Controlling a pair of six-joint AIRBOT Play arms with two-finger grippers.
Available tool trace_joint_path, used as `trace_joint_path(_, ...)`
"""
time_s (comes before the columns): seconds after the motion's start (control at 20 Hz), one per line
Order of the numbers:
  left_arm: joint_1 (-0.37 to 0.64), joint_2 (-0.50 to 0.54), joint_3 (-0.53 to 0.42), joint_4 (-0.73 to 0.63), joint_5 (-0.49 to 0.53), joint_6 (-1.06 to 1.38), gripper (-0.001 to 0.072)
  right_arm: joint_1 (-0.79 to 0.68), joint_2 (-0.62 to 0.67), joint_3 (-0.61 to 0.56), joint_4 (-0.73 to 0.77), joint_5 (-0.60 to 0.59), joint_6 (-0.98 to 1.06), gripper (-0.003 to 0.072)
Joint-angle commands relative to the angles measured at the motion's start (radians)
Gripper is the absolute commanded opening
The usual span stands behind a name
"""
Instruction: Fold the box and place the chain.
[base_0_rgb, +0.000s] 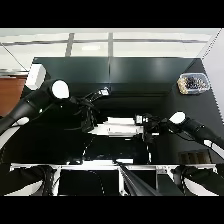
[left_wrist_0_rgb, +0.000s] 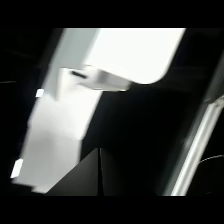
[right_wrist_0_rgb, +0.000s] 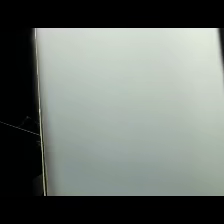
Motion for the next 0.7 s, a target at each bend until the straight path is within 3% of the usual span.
trace_joint_path(0.0, -0.013, 0.078, -0.158, -0.291, 0.177, -0.044, 0.0023, 0.005, 0.000, 0.000, 0.006, -0.010, 0.000, 0.0462)
trace_joint_path(0.1, -0.025, 0.105, -0.262, -0.537, 0.440, 0.084, 0.0024, 0.005, 0.000, 0.000, 0.003, -0.009, 0.001, 0.0103)
trace_joint_path(0.2, -0.037, 0.093, -0.315, -0.748, 0.649, 0.256, 0.0025, 0.005, 0.000, 0.000, 0.003, -0.009, 0.000, 0.0096)
trace_joint_path(0.3, -0.040, 0.058, -0.309, -0.845, 0.729, 0.345, 0.0025, 0.005, 0.000, 0.000, 0.003, -0.008, 0.001, 0.0096)
trace_joint_path(0.5, -0.039, -0.069, -0.237, -0.752, 0.729, 0.352, 0.0025, 0.005, 0.000, 0.000, 0.003, -0.007, 0.001, 0.0096)
trace_joint_path(0.65, -0.040, -0.155, -0.185, -0.602, 0.698, 0.258, 0.0024, 0.005, 0.000, 0.000, 0.003, -0.008, 0.001, 0.0096)
